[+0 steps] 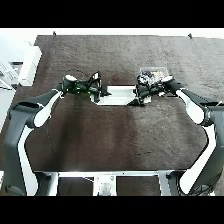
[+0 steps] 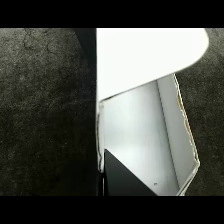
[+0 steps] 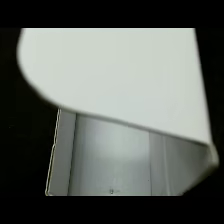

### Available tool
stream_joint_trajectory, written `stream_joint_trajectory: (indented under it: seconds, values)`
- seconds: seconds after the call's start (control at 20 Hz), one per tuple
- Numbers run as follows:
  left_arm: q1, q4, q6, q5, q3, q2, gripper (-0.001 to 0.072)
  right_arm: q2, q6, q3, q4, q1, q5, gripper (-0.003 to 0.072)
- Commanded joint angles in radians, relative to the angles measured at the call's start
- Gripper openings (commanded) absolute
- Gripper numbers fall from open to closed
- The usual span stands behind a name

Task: Fold the box and place the chain.

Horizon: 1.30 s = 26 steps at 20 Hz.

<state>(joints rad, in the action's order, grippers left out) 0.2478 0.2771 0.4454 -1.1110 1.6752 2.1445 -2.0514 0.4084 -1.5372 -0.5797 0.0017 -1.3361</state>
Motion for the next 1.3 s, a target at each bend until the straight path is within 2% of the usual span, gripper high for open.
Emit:
stream_joint_trajectory:
  seconds: [0.0, 1.25]
  values:
    - [-0.001, 0.0, 0.0, 0.0, 0.0, 0.0, 0.0023, -0.001, 0.0, -0.001, 0.0, 0.001, 0.0, 0.0587]
    - [-0.001, -0.023, 0.001, 0.002, 0.0, 0.0, 0.0023, -0.001, 0.0, -0.001, 0.0, 0.001, 0.0, 0.0587]
